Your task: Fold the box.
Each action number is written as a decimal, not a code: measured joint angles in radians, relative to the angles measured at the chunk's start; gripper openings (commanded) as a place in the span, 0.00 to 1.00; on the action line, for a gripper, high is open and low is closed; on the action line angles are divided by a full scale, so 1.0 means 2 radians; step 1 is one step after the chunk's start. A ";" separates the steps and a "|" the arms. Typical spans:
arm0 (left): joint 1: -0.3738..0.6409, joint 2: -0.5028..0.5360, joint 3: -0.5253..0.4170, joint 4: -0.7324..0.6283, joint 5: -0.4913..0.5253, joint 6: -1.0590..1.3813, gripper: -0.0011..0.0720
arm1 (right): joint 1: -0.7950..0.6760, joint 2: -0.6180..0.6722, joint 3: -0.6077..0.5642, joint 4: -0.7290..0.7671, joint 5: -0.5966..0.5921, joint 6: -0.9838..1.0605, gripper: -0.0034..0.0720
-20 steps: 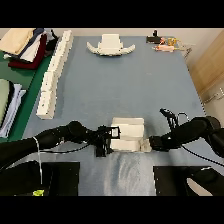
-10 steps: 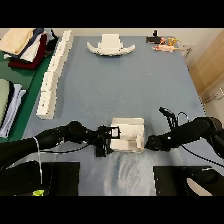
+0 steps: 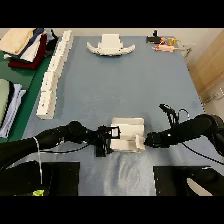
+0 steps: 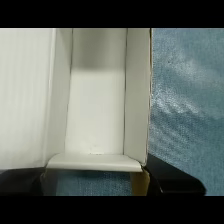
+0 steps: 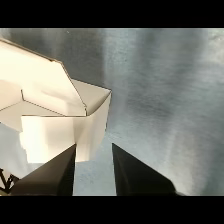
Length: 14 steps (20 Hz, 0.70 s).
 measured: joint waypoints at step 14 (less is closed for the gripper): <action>0.000 0.000 0.000 0.000 0.000 0.000 0.83 | 0.234 -0.164 0.096 -0.208 0.019 0.272 0.49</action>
